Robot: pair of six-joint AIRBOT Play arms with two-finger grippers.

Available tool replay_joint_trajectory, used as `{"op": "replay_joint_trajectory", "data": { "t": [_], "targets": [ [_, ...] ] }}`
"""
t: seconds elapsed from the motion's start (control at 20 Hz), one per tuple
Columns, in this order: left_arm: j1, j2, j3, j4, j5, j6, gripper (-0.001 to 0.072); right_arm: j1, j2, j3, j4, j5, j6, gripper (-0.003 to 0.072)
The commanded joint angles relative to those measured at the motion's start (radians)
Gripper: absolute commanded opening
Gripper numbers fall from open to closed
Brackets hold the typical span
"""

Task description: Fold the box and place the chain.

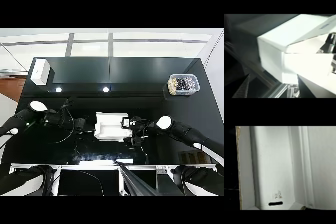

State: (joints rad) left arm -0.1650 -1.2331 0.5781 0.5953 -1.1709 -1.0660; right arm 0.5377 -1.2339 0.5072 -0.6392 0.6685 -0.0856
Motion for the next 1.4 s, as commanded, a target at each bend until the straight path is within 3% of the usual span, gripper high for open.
{"op": "replay_joint_trajectory", "data": {
  "t": [0.0,0.25,0.4,0.55,0.8,0.9,1.0,1.2,1.35],
  "targets": [
    [-0.097,0.041,0.003,0.056,0.14,-0.14,0.0677,0.0,-0.001,0.0,0.0,0.0,0.0,0.0535],
    [-0.284,0.042,0.004,0.124,0.365,-0.352,0.0677,0.0,-0.001,0.0,0.0,0.0,0.0,0.0535],
    [-0.333,0.042,0.004,0.13,0.414,-0.39,0.0677,0.0,-0.001,0.0,0.0,0.0,0.0,0.0535],
    [-0.363,0.042,0.019,0.211,0.407,-0.515,0.0676,0.0,-0.001,0.0,0.0,0.0,0.0,0.0535],
    [-0.516,0.04,0.108,0.698,0.363,-1.047,0.0675,0.0,-0.001,0.0,0.0,0.0,0.0,0.0535],
    [-0.583,0.019,0.148,0.835,0.301,-1.196,0.066,0.0,-0.001,0.0,0.0,0.0,0.0,0.0535],
    [-0.636,-0.018,0.192,0.898,0.242,-1.252,0.046,0.0,-0.001,0.0,0.0,0.0,0.0,0.0535],
    [-0.686,-0.083,0.266,0.912,0.233,-1.302,0.0396,0.0,-0.001,0.0,0.0,0.0,0.0,0.0535],
    [-0.689,-0.129,0.315,0.915,0.183,-1.303,0.0395,0.0,-0.001,0.0,0.0,0.0,0.0,0.0535]
  ]
}}
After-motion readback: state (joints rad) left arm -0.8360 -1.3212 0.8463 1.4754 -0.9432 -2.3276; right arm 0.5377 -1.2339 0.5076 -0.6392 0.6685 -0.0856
